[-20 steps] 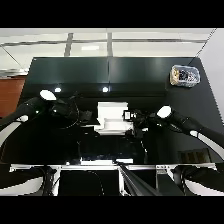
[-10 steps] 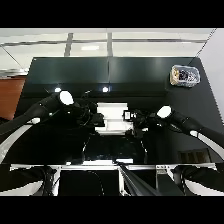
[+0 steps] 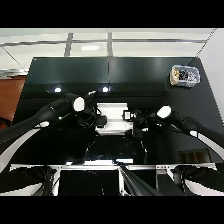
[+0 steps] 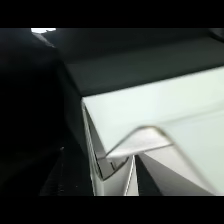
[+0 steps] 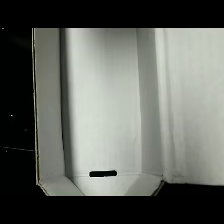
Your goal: Fold the box and place the chain.
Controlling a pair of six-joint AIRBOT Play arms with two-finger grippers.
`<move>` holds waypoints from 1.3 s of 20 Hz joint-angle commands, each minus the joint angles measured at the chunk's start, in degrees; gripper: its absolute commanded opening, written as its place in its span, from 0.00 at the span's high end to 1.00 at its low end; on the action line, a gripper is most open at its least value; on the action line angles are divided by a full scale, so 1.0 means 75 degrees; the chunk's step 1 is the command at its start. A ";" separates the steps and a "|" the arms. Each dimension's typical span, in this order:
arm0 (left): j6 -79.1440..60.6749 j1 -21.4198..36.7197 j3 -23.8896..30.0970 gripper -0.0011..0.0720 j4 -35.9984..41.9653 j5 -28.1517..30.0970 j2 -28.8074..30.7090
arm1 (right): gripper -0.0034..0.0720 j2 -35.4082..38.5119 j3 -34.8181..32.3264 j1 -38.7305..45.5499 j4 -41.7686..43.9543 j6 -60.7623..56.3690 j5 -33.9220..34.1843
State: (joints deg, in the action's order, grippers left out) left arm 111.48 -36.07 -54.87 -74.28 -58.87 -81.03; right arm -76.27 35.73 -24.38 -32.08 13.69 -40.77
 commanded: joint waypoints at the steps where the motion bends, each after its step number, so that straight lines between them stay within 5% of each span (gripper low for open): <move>1: 0.0848 -0.0344 -0.0391 0.33 -0.0924 -0.0358 -0.0178 | 0.68 -0.0003 -0.0003 -0.0006 -0.0012 0.0000 -0.0020; 3: 0.0790 -0.0335 -0.0428 0.49 -0.0542 -0.0385 -0.0166 | 0.68 -0.0003 -0.0003 -0.0006 -0.0012 0.0000 -0.0020; 8: 0.0737 -0.0335 -0.0458 0.48 0.0242 -0.0411 -0.0166 | 0.68 -0.0003 -0.0003 -0.0006 -0.0012 0.0000 -0.0020; 11: 0.0740 -0.0335 -0.0458 0.27 0.0440 -0.0414 -0.0169 | 0.68 -0.0003 -0.0003 -0.0006 -0.0015 0.0000 -0.0020; 13: 0.0793 -0.0402 -0.0460 0.28 0.0414 -0.0414 -0.0172 | 0.68 -0.0003 -0.0003 -0.0006 -0.0015 0.0000 -0.0020; 16: 0.0790 -0.0606 -0.0618 0.46 0.0219 -0.0353 -0.0192 | 0.68 -0.0003 -0.0003 -0.0006 -0.0012 0.0000 -0.0020; 26: 0.0979 -0.0699 -0.0799 0.49 -0.0041 -0.0612 -0.0548 | 0.68 -0.0003 -0.0003 -0.0006 -0.0015 0.0000 -0.0020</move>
State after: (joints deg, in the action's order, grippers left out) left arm 118.56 -41.25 -60.75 -74.56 -62.57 -83.96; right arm -76.25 35.73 -24.38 -32.27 13.72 -40.93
